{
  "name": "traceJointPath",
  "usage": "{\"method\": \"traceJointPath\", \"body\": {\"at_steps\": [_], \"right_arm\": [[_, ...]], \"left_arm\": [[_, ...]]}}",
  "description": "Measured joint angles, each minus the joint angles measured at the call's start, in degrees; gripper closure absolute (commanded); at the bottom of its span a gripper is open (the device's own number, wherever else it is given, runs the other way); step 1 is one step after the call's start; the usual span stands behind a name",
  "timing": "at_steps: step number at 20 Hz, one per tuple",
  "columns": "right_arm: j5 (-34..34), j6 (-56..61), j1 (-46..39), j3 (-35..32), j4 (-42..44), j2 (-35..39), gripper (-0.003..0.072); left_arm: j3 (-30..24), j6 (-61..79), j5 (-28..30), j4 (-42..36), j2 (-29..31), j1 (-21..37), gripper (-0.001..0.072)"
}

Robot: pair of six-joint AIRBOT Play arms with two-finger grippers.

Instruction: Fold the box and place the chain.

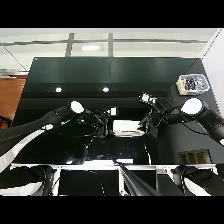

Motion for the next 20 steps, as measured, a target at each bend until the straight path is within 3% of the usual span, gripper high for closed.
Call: {"method": "traceJointPath", "body": {"at_steps": [4,11,12,13,20], "right_arm": [[0.2,0.3,0.0,-0.8,0.1,0.0,0.0412],[0.4,1.2,0.0,-1.0,0.0,0.0,0.0405],[0.4,1.4,0.0,-1.0,0.0,0.0,0.0268],[0.5,1.7,0.0,-1.0,-0.2,0.0,0.025],[0.2,2.2,0.0,-1.6,0.1,0.0,0.0252]], "left_arm": [[0.0,0.1,0.0,0.0,0.0,0.0,0.0377],[0.0,0.0,-0.1,0.0,0.0,0.0,0.0377],[0.0,0.0,-0.1,0.0,0.0,0.0,0.0377],[0.0,0.0,-0.1,0.0,0.0,0.0,0.0377],[0.0,0.0,-0.1,0.0,0.0,0.0,0.0377]]}}
